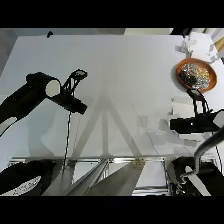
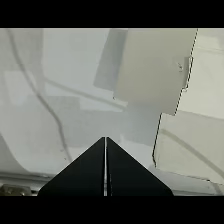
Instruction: Fold the box and place the chain.
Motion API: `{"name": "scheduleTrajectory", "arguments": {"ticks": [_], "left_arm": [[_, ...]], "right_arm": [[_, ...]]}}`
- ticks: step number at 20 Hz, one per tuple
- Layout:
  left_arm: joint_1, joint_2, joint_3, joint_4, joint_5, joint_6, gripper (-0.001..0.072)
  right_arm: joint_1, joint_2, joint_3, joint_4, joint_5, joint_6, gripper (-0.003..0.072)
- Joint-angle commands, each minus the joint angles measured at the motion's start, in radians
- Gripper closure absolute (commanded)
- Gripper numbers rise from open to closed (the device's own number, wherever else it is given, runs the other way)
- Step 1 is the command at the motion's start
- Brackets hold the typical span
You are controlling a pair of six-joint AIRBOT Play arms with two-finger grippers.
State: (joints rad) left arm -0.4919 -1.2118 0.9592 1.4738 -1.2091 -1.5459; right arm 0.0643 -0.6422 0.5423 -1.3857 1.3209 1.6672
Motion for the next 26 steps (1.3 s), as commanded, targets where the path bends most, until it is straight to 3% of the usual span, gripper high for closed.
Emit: {"name": "scheduleTrajectory", "arguments": {"ticks": [1, 6, 9, 13, 16, 17, 18, 19, 21, 26], "left_arm": [[-0.001, 0.0, 0.0, 0.0, 0.0, 0.0, 0.0701], [-0.001, 0.0, 0.0, 0.0, 0.0, 0.0, 0.0701], [-0.001, 0.0, 0.0, 0.0, 0.0, 0.0, 0.0701], [-0.001, 0.0, 0.0, 0.0, 0.0, 0.0, 0.0701], [-0.001, 0.0, 0.0, 0.0, 0.0, 0.0, 0.0701], [0.0, 0.0, 0.0, 0.0, 0.0, 0.0, 0.0701], [0.0, 0.0, 0.0, 0.0, 0.0, 0.0, 0.0701], [-0.001, 0.0, 0.0, 0.0, 0.0, 0.0, 0.0701], [-0.001, 0.0, 0.0, 0.0, 0.001, 0.0, 0.0701], [0.0, 0.0, 0.0, 0.0, 0.0, 0.0, 0.0701]], "right_arm": [[0.001, 0.001, 0.0, -0.033, 0.0, -0.001, 0.0678], [0.001, 0.001, 0.042, -0.117, 0.045, 0.001, 0.0679], [-0.009, 0.0, 0.129, -0.313, 0.084, 0.012, 0.0679], [-0.163, -0.036, 0.218, -0.512, 0.143, -0.054, 0.0679], [-0.303, -0.096, 0.219, -0.521, 0.068, -0.104, 0.0679], [-0.328, -0.12, 0.219, -0.527, 0.025, -0.128, 0.0646], [-0.356, -0.148, 0.219, -0.531, -0.016, -0.169, 0.0426], [-0.384, -0.179, 0.219, -0.536, -0.039, -0.195, 0.0141], [-0.448, -0.259, 0.22, -0.552, -0.038, -0.195, 0.01], [-0.509, -0.406, 0.22, -0.599, -0.058, -0.196, 0.0165]]}}
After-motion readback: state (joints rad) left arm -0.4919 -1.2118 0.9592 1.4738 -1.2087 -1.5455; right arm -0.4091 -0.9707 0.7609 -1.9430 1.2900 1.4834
